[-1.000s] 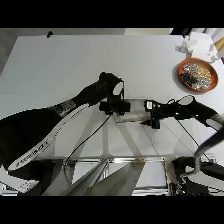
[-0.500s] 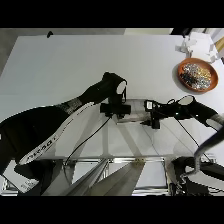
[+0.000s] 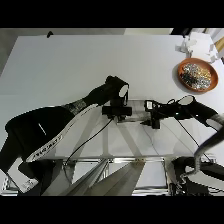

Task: Fold the box and place the chain.

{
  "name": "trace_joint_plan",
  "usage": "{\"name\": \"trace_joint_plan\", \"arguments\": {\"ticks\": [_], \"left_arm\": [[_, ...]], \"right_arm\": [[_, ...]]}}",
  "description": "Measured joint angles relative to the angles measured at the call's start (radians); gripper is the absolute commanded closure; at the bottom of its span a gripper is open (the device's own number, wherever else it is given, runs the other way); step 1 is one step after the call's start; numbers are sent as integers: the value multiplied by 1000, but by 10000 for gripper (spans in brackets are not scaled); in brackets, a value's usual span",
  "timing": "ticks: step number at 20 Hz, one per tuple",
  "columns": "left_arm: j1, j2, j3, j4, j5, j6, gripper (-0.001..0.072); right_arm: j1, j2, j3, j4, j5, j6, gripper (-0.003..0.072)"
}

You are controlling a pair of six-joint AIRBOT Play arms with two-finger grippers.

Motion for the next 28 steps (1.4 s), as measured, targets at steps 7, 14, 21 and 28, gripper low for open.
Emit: {"name": "trace_joint_plan", "arguments": {"ticks": [7, 14, 21, 28], "left_arm": [[-1, -2, 0, -1, 45, -68, 614], [0, -2, 0, 7, 39, -87, 699], [-1, -2, 0, 2, 37, -88, 557], [-1, -2, 0, 8, 31, -86, 555]], "right_arm": [[0, 0, 0, 1, -1, 0, 276], [-1, 0, 0, 0, -2, 0, 276], [0, 0, 0, 0, -2, 0, 276], [0, 0, 0, 0, -1, 0, 276]]}}
